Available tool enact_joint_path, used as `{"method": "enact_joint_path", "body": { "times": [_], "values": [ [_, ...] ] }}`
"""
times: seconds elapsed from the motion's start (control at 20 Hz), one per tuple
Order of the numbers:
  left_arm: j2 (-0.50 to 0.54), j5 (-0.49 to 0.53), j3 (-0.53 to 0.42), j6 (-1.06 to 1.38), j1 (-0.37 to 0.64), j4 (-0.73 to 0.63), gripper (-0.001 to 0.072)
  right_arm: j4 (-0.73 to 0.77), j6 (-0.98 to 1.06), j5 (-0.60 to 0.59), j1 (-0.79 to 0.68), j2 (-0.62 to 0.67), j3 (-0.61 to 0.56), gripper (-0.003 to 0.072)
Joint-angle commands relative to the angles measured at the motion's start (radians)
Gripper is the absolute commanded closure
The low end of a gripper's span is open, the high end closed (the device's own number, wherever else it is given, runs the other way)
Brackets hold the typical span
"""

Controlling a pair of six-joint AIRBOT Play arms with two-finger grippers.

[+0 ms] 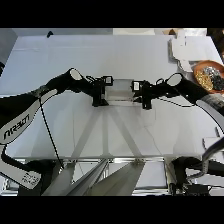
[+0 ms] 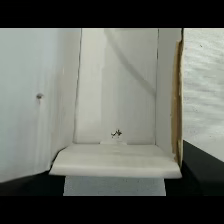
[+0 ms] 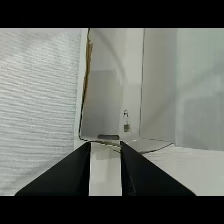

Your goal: Fold the box and place the chain.

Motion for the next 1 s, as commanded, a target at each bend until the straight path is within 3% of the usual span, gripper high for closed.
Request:
{"method": "enact_joint_path", "body": {
  "times": [0.0, 0.2, 0.3, 0.55, 0.65, 0.85, 0.95],
  "values": [
    [-0.001, 0.0, 0.0, 0.001, 0.0, 0.0, 0.0496, 0.006, -0.003, -0.012, 0.004, -0.002, 0.0, 0.0517],
    [-0.001, 0.0, 0.0, 0.0, 0.0, 0.0, 0.0496, 0.005, -0.003, -0.012, 0.004, -0.002, 0.0, 0.0523],
    [-0.001, 0.0, 0.0, 0.001, 0.0, 0.0, 0.0496, 0.005, -0.002, -0.003, 0.004, -0.002, 0.0, 0.0667],
    [-0.001, 0.0, 0.0, 0.0, 0.0, 0.001, 0.0496, -0.032, 0.136, 0.027, 0.003, -0.002, 0.0, 0.0662],
    [-0.001, 0.0, 0.0, 0.001, 0.0, 0.0, 0.0496, -0.08, 0.206, 0.064, 0.003, -0.002, 0.0, 0.0564],
    [-0.001, 0.0, 0.0, 0.001, 0.0, 0.0, 0.0496, -0.123, 0.288, 0.063, 0.003, -0.002, 0.0, 0.0538],
    [-0.001, 0.0, 0.0, 0.001, 0.0, 0.0, 0.0496, -0.113, 0.299, 0.022, 0.003, -0.002, 0.0, 0.0401]
  ]
}}
